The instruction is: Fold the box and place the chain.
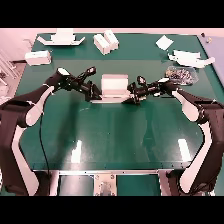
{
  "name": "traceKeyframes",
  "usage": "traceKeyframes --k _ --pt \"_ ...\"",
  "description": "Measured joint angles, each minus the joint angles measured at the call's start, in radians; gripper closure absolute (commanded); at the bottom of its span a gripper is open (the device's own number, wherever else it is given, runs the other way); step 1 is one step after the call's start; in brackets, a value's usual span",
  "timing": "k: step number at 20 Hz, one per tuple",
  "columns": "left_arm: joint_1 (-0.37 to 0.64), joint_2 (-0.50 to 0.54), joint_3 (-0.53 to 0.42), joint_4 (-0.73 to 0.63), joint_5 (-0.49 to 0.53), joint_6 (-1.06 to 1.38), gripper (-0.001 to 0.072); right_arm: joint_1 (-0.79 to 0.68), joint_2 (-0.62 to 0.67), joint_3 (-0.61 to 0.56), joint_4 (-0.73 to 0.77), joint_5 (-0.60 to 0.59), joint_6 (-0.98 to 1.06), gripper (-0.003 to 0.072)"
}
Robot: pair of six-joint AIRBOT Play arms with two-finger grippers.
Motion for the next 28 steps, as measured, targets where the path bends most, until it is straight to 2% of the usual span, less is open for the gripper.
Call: traceKeyframes --k 7,15,16,17,18,28 --pt "-0.013 0.000 -0.014 -0.084 0.024 0.032 0.0364 0.000 0.000 0.000 0.001 0.000 0.001 0.0142" --pt "-0.034 0.000 -0.036 -0.113 0.060 0.041 0.0360 0.000 0.000 0.000 0.000 0.000 0.001 0.0143" --pt "-0.035 0.000 -0.037 -0.114 0.061 0.041 0.0304 0.000 0.000 0.000 0.000 0.000 0.001 0.0142" --pt "-0.035 0.000 -0.037 -0.115 0.063 0.042 0.0218 0.000 0.000 0.000 0.000 0.000 0.001 0.0142" --pt "-0.035 -0.001 -0.037 -0.115 0.065 0.042 0.0204 0.000 0.000 0.000 0.000 0.000 0.000 0.0143" --pt "-0.036 -0.001 -0.037 -0.111 0.068 0.039 0.0205 0.000 0.000 0.000 0.000 0.000 0.000 0.0142"
